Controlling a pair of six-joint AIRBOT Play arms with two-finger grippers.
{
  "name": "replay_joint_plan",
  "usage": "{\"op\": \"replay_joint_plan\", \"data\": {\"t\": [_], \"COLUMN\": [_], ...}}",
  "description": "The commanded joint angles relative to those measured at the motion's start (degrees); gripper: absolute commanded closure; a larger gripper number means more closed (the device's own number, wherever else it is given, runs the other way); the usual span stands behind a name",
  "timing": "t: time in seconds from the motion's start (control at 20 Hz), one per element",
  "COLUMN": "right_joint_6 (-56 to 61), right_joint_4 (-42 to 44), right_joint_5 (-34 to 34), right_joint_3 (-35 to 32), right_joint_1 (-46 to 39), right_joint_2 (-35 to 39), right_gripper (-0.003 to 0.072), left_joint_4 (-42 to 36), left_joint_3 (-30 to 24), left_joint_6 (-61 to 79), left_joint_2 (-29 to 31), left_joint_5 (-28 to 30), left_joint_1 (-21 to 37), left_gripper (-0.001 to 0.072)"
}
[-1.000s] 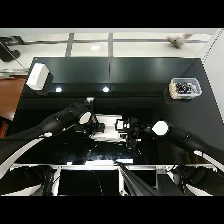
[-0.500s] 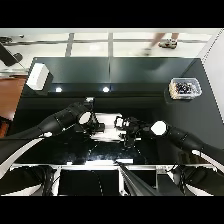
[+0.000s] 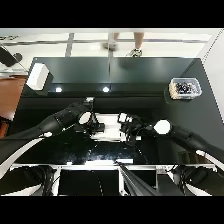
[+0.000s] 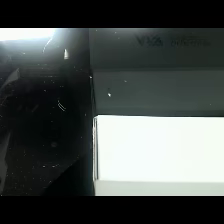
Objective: Fold the box and place the chain.
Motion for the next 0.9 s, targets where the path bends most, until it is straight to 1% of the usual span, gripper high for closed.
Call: {"op": "replay_joint_plan", "data": {"t": [0.0, 0.2, 0.35, 0.4, 0.45, 0.5, 0.6, 0.7, 0.85], "right_joint_6": [24.0, 47.8, 61.4, 64.3, 64.7, 65.6, 66.4, 66.4, 65.6], "right_joint_4": [-12.0, -12.1, -13.7, -14.0, -14.0, -13.7, -9.7, -4.1, 3.4], "right_joint_5": [7.2, 15.6, 26.3, 28.3, 29.6, 30.6, 30.0, 27.3, 21.4], "right_joint_3": [0.0, 0.0, -0.6, -1.6, -2.9, -4.7, -8.7, -11.0, -10.8], "right_joint_1": [-6.8, -22.9, -35.7, -38.2, -39.4, -39.4, -37.2, -32.8, -25.0], "right_joint_2": [6.0, 15.2, 15.2, 15.0, 14.6, 13.7, 10.9, 6.4, 0.1], "right_gripper": [0.0664, 0.0665, 0.0664, 0.0664, 0.0664, 0.0664, 0.0664, 0.0664, 0.0663], "left_joint_4": [0.1, 0.2, 0.2, 0.2, 0.2, 0.2, 0.2, 0.2, 0.2], "left_joint_3": [0.0, 0.0, 0.0, 0.0, 0.0, 0.0, 0.0, 0.0, 0.0], "left_joint_6": [0.0, 0.0, 0.0, 0.0, 0.0, 0.0, 0.0, 0.0, 0.0], "left_joint_2": [0.0, 0.0, 0.0, 0.0, 0.0, 0.0, 0.0, 0.0, 0.0], "left_joint_5": [0.0, 0.3, 0.3, 0.4, 0.4, 0.4, 0.4, 0.4, 0.4], "left_joint_1": [0.0, 0.0, 0.0, 0.0, 0.0, 0.0, 0.0, 0.0, 0.0], "left_gripper": [0.0682, 0.0683, 0.0683, 0.0683, 0.0683, 0.0683, 0.0682, 0.0682, 0.0683]}}
